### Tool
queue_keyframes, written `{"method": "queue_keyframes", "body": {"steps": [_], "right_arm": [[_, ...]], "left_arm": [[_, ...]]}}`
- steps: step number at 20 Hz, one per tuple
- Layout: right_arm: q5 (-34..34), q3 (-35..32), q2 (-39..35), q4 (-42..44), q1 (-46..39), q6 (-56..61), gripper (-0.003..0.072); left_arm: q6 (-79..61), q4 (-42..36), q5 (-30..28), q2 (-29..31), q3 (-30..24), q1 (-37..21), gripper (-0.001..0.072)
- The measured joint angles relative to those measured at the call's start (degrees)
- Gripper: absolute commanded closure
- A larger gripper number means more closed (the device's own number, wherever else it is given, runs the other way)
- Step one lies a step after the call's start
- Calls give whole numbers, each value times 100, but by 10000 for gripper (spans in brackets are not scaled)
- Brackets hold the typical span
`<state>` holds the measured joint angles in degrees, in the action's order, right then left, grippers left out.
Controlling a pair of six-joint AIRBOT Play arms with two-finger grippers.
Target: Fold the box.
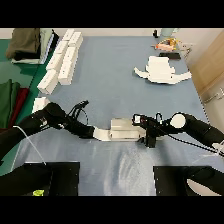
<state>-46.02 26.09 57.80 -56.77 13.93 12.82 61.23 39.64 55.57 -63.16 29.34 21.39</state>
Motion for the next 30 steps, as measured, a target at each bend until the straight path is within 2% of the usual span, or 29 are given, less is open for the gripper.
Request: {"method": "queue_keyframes", "body": {"steps": [4, 5, 6, 7, 16, 19, 24, 30], "right_arm": [[0, 0, 0, 0, 0, 0, 180], [0, 0, 0, 0, 0, 0, 180], [0, 0, 0, -2, 0, 0, 179], [0, 0, 0, -2, 0, 0, 180], [0, 0, 0, 0, 0, 0, 179], [2, 0, 0, 0, 0, 0, 180], [2, 0, 0, 0, 0, 0, 180], [2, 0, 0, 0, 0, 0, 180]], "left_arm": [[-61, -293, -306, -153, 52, 267, 692], [-50, -356, -321, -170, 76, 293, 552], [-39, -431, -332, -181, 103, 313, 222], [-22, -479, -343, -188, 131, 332, 176], [92, -708, -208, -205, 358, 369, 175], [44, -946, -197, -212, 398, 544, 175], [-22, -1121, -535, -219, 417, 905, 175], [0, -1318, -785, -219, 420, 1019, 178]]}}
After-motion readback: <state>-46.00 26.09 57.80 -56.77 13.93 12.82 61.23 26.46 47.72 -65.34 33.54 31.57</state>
